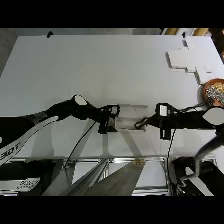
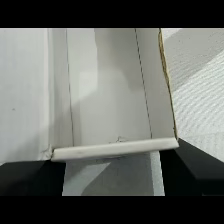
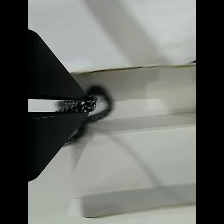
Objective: Fold the box and place the chain.
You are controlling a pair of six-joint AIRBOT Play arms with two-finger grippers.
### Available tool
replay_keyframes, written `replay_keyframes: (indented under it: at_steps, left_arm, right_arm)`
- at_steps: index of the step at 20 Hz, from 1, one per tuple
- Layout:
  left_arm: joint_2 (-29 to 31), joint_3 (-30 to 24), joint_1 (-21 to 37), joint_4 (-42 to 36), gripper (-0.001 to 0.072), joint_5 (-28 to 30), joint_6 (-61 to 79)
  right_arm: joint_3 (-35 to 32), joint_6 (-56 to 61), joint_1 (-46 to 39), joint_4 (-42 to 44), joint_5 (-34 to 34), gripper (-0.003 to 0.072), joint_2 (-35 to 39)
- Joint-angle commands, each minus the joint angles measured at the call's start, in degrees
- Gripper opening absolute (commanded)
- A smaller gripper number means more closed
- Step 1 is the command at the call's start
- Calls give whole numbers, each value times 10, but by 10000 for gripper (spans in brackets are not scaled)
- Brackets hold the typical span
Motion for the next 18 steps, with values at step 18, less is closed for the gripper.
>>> replay_keyframes:
  at_steps: [18]
  left_arm:
    - [0,0,1,0,34,0,0]
  right_arm:
    - [1,85,124,23,-115,23,-53]
